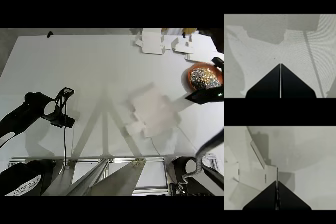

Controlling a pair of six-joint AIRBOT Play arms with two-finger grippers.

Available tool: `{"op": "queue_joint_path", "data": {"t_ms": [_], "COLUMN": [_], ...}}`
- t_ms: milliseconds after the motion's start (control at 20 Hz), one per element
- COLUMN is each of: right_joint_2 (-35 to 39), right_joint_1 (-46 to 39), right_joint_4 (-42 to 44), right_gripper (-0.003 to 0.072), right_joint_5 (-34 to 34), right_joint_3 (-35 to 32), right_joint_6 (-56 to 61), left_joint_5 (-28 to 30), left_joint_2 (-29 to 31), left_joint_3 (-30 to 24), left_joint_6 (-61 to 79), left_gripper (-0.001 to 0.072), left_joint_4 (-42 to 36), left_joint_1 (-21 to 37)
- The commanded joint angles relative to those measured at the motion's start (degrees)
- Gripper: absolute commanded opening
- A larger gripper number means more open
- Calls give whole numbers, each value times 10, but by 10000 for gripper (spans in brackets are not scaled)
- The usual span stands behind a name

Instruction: Fold the box and place the chain.

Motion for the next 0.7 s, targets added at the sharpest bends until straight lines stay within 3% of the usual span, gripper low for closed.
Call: {"op": "queue_joint_path", "data": {"t_ms": [0, 250, 650], "right_joint_2": [142, 229, 233], "right_joint_1": [74, 106, 107], "right_joint_4": [76, 75, 77], "right_gripper": [15, 15, 16], "right_joint_5": [-136, -175, -178], "right_joint_3": [-154, -241, -242], "right_joint_6": [-20, -15, -2], "left_joint_5": [0, 1, 0], "left_joint_2": [0, 0, 0], "left_joint_3": [0, 0, 0], "left_joint_6": [0, 0, 0], "left_gripper": [11, 11, 11], "left_joint_4": [2, 2, 17], "left_joint_1": [1, 1, 1]}}
